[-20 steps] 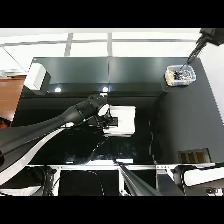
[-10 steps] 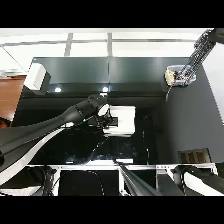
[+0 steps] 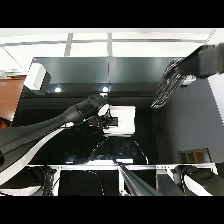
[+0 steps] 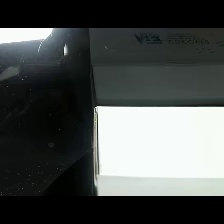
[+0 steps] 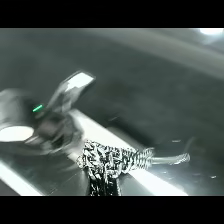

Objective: Fold the box and place the chain.

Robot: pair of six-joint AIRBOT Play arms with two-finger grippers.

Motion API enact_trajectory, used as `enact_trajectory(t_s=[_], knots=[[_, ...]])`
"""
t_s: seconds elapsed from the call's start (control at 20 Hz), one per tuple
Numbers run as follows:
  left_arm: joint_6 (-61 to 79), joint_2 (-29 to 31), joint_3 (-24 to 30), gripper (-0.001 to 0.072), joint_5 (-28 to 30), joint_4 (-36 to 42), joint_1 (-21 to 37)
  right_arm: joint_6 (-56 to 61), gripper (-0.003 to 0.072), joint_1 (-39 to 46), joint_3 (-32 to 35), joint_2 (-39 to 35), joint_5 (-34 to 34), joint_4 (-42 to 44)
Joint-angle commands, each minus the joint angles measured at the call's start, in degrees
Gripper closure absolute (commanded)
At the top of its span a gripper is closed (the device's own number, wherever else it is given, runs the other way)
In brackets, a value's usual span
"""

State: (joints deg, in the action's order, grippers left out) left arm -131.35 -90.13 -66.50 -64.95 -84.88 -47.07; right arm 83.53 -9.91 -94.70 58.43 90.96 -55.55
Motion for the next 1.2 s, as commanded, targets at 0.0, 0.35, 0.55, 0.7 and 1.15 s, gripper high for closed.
enact_trajectory(t_s=[0.0, 0.35, 0.55, 0.7, 1.15], knots=[[0.0, 0.0, 0.0, 0.0683, 0.0, 0.0, 0.0, -0.2, 0.0667, -6.3, 5.3, -0.4, -4.1, 3.7], [0.0, 0.0, 0.0, 0.0683, 0.0, 0.0, 0.0, -0.2, 0.0667, -11.7, 14.6, 0.1, -12.4, 4.9], [0.0, 0.0, 0.0, 0.0683, 0.0, 0.0, 0.0, -0.2, 0.0667, -11.6, 14.6, 0.0, -11.6, 5.6], [0.0, 0.0, 0.0, 0.0683, 0.0, 0.0, 0.0, -0.2, 0.0667, -12.2, 15.3, 0.0, -11.7, 7.1], [0.0, 0.0, 0.0, 0.0683, 0.0, 0.0, 0.0, -0.9, 0.0667, -13.2, 19.3, 0.0, -17.7, 10.9]])
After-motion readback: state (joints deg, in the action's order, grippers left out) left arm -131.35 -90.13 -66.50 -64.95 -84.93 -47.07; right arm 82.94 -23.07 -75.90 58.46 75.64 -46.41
